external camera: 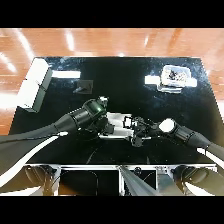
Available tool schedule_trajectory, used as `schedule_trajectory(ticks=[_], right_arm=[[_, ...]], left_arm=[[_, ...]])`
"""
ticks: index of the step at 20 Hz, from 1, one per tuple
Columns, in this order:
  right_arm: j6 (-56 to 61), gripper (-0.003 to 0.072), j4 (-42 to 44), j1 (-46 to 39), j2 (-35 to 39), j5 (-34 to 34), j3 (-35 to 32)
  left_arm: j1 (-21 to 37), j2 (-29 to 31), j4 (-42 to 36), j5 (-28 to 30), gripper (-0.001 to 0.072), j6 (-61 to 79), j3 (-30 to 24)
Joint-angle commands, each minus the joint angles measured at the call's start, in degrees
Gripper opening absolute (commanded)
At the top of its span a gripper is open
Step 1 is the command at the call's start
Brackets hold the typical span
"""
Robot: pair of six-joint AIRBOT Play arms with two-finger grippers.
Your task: Fold the box and place the chain.
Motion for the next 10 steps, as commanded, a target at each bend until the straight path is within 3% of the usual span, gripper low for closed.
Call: schedule_trajectory(ticks=[1, 10], right_arm=[[0.0, 0.0259, -0.1, 0.0, 0.0, 0.2, 0.0], [0.0, 0.0259, 0.0, 0.0, 0.0, 0.2, 0.0]], left_arm=[[0.2, 0.0, 1.9, 1.5, 0.0495, -0.5, 0.9], [0.8, 0.0, 1.8, -0.5, 0.0492, -3.1, 0.8]])
